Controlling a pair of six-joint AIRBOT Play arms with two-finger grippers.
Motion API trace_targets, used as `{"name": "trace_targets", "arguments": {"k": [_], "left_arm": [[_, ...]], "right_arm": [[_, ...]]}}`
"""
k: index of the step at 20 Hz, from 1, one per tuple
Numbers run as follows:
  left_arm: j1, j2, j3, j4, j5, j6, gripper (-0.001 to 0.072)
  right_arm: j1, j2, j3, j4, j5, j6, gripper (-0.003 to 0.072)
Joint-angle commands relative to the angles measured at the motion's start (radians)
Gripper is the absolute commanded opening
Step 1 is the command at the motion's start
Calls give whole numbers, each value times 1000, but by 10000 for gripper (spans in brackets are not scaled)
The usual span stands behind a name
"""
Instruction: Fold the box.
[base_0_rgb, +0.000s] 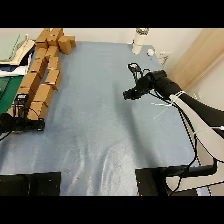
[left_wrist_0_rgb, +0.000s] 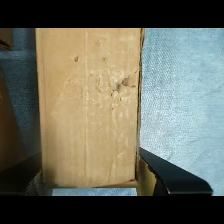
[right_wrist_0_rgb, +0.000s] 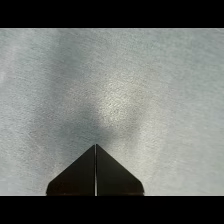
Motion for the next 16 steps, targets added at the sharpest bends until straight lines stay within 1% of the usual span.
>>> {"name": "trace_targets", "arguments": {"k": [1,4,6,9,11,12,13,14,16], "left_arm": [[1,13,13,3,-84,-5,699],[1,24,53,24,-238,-19,699],[1,24,102,32,-374,-51,699],[0,24,202,31,-570,-67,699],[-2,24,285,-32,-682,-67,697],[-10,24,327,-111,-715,-67,546],[-27,24,367,-192,-721,-56,117],[-60,24,410,-267,-697,-15,12],[-156,7,495,-322,-575,-15,12]], "right_arm": [[0,-1,1,12,-5,0,5],[0,-1,1,11,-19,0,6],[0,-1,1,11,-19,0,6],[0,-1,1,11,-19,0,5],[0,-1,1,13,-19,0,5],[0,-1,1,24,-18,0,5],[0,-1,1,40,-18,0,5],[0,-1,1,58,-18,0,5],[0,-1,1,100,-18,0,5]]}}
